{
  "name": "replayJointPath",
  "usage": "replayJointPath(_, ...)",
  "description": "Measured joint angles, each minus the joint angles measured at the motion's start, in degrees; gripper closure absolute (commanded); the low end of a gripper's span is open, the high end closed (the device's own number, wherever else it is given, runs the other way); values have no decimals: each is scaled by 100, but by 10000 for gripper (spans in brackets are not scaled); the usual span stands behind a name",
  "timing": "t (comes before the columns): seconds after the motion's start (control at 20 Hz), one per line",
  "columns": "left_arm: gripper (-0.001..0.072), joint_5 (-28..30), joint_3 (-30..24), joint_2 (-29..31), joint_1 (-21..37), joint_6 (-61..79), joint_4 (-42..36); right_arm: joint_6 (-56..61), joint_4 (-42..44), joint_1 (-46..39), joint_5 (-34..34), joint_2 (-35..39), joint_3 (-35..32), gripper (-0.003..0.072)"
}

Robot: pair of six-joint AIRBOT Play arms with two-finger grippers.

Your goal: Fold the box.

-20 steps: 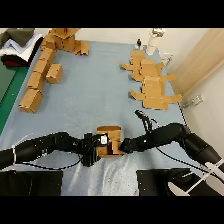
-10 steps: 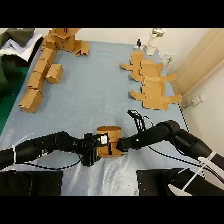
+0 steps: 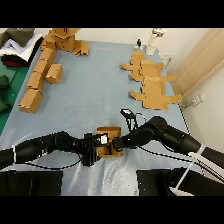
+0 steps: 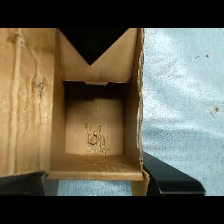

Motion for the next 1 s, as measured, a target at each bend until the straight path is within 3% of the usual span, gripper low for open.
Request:
replayJointPath(0.65,299,0,0,0,0,0,0,1641,-457,225,-72,-125,190,179)
replayJointPath(1.0,299,0,0,0,0,0,0,2323,-916,691,-632,-625,686,179)
